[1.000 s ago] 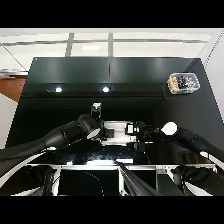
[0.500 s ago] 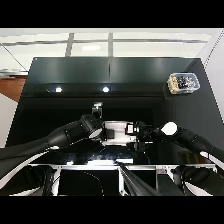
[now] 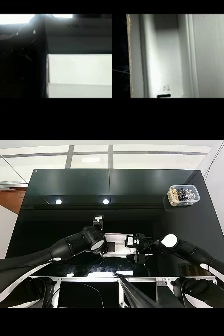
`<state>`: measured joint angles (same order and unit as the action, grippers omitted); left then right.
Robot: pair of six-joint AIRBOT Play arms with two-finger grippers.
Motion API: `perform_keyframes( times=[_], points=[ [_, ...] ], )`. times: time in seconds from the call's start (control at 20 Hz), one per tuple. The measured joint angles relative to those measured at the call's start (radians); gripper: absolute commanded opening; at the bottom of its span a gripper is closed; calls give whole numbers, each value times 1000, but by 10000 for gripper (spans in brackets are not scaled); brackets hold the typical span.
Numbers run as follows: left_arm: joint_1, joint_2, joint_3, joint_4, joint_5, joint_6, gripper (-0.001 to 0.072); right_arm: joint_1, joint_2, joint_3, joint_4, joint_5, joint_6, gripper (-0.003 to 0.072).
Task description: Fold the box and place the chain.
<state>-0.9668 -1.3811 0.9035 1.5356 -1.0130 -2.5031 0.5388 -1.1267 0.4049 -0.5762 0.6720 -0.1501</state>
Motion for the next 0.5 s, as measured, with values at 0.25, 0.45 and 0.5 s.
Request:
perform_keyframes(
  times=[0.25,0.45,0.5],
  points=[
    [0,-1,0,-18,15,1,44,0,0,0,0,0,0,486],
    [3,-1,2,-33,51,1,403,0,0,0,0,-3,0,486],
    [6,-1,5,-34,33,1,404,0,0,0,0,-3,0,486]
  ],
)
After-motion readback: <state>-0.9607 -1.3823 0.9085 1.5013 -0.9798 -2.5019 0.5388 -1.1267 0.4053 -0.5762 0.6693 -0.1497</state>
